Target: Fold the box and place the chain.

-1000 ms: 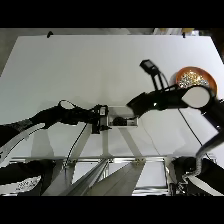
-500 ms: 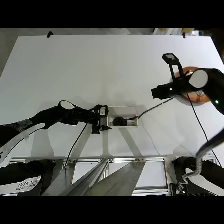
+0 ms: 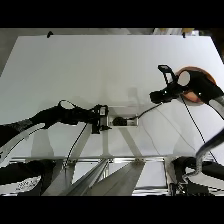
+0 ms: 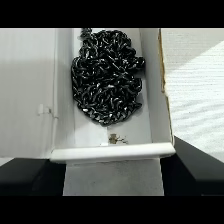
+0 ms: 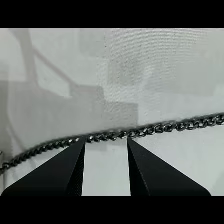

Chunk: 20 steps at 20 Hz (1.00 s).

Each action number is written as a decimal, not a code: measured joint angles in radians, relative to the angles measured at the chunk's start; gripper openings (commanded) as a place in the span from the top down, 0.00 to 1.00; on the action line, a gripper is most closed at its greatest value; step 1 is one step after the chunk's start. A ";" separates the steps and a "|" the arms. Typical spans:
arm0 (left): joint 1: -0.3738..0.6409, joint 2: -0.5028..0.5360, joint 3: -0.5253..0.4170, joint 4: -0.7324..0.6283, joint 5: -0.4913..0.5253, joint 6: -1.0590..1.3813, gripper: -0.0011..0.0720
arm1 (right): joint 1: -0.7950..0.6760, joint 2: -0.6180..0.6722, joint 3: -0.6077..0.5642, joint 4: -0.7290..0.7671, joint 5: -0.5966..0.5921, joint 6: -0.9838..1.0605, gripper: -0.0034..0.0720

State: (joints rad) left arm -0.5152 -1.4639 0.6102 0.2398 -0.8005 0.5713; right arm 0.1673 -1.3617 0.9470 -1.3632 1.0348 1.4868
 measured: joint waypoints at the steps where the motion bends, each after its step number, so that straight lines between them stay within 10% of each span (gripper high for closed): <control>1: 0.000 0.000 0.000 0.000 0.000 0.000 0.64 | 0.000 -0.009 0.000 -0.002 0.000 0.002 0.56; 20: 0.000 0.000 0.000 0.000 0.000 0.000 0.64 | -0.001 -0.085 0.000 -0.056 0.019 0.113 0.64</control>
State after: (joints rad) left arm -0.5152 -1.4639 0.6102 0.2394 -0.8005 0.5713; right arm 0.1665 -1.4471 0.9470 -1.4189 1.0538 1.6001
